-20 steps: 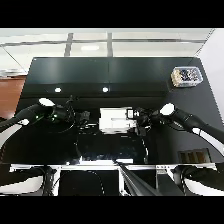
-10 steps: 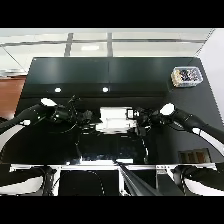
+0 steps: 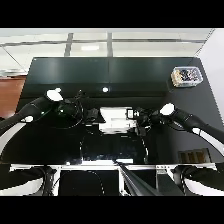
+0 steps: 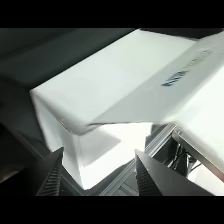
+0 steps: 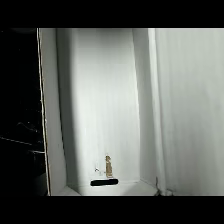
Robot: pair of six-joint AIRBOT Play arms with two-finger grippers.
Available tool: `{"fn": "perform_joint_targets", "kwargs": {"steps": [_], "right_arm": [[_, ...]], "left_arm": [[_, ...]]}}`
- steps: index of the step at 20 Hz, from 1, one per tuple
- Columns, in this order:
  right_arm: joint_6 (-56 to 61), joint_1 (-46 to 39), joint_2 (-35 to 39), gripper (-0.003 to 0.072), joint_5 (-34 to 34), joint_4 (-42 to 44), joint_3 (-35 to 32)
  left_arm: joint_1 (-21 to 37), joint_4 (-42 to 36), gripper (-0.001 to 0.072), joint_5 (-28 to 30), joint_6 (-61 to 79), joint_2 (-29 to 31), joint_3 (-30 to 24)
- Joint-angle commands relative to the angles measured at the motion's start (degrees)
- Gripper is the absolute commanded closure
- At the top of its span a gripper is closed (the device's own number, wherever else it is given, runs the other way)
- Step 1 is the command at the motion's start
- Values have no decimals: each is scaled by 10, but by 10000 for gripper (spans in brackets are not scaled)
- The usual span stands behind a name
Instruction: Fold the box and place the chain.
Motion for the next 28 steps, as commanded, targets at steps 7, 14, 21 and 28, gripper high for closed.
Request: {"fn": "perform_joint_targets", "kwargs": {"steps": [7, 14, 21, 28], "right_arm": [[2, 0, 0, 559, -2, 1, 0], [2, 0, 0, 559, -2, 1, 0], [2, 0, 0, 558, -2, 1, 0], [4, 1, 0, 559, -4, 1, 0]], "left_arm": [[-89, 181, 206, 26, -170, 3, 73], [-117, 198, 206, 70, -244, 3, 79], [-131, 259, 206, 74, -306, 3, 80], [-184, 361, 206, 97, -389, -1, 94]]}}
